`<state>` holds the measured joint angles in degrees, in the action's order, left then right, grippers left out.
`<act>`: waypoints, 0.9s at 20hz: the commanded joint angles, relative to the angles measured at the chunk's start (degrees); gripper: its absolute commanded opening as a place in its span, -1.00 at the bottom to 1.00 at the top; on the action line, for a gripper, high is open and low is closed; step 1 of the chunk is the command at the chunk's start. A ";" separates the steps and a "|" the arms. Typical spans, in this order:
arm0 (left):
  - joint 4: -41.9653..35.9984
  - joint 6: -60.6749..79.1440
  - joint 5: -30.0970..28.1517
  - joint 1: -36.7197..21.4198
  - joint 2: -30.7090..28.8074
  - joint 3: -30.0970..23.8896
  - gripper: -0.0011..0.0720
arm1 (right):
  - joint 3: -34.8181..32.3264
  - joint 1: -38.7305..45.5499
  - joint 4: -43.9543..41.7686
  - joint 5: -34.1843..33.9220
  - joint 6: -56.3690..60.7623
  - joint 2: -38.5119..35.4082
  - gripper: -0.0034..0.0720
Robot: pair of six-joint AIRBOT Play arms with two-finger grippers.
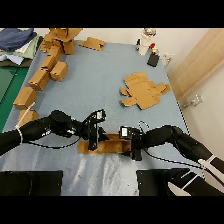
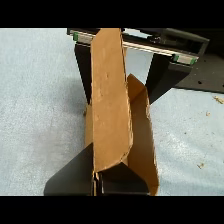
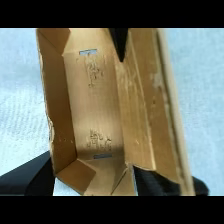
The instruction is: Fold the box.
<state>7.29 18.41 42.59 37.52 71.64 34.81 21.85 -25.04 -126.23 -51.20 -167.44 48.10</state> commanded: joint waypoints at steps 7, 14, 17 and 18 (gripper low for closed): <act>0.00 0.00 -0.09 0.00 0.04 0.02 -0.94 | -0.04 1.60 0.20 -1.38 -0.57 -1.97 0.82; 0.00 0.00 -0.09 0.02 0.04 0.02 -0.94 | -0.57 3.69 -0.07 -0.72 -1.11 -1.18 0.82; 0.00 0.00 -0.09 0.00 0.04 0.02 -0.94 | -0.57 4.11 -0.26 -0.74 -1.11 -0.26 0.82; 0.00 0.00 -0.11 0.00 0.04 0.02 -0.94 | -0.55 4.07 -0.66 -0.72 -1.29 -0.26 0.82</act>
